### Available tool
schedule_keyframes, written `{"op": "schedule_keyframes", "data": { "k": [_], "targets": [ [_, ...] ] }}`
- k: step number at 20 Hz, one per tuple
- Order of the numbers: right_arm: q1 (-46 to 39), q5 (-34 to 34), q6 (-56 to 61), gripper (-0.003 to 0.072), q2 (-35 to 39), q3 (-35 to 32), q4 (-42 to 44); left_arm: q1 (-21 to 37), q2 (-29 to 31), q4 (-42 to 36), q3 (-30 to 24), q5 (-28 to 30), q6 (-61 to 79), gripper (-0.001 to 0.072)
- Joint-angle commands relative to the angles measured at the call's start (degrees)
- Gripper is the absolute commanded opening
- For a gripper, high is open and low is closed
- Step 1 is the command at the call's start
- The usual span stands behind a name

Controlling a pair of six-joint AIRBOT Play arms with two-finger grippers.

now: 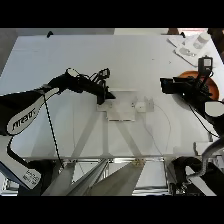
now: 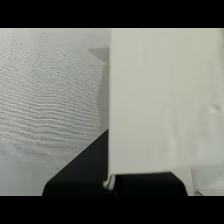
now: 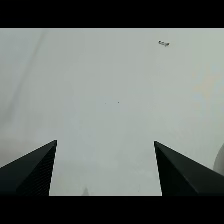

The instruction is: Fold the box and place the chain.

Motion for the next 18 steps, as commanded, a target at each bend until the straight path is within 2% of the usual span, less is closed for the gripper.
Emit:
{"op": "schedule_keyframes", "data": {
  "k": [1,3,5,7,10,13,18],
  "targets": [
    [0.0,-0.13,-0.07,0.0663,0.04,0.07,0.0,0.0,-0.04,0.37,-0.04,0.04,-0.04,0.0021],
    [0.0,-0.83,-0.2,0.066,0.2,0.07,0.07,0.0,-0.04,0.37,-0.04,0.04,-0.04,0.0022],
    [0.0,1.9,-0.33,0.0653,1.18,0.37,-0.04,0.0,-0.07,0.37,-0.04,0.04,-0.04,0.0022],
    [0.0,9.25,-5.33,0.0653,3.13,1.4,-0.42,0.0,-0.04,0.35,-0.04,0.04,-0.04,0.0022],
    [0.0,21.92,-19.1,0.0654,7.34,2.56,-0.46,0.0,-0.07,0.37,-0.04,0.04,-0.04,0.0022],
    [0.0,31.12,-31.61,0.0656,11.56,2.56,-3.08,0.0,-0.04,0.37,-0.04,0.04,-0.04,0.0022],
    [0.0,41.44,-35.01,0.0682,13.35,2.56,-9.68,0.0,-0.04,0.37,-0.04,0.04,-0.04,0.0022]
  ]
}}
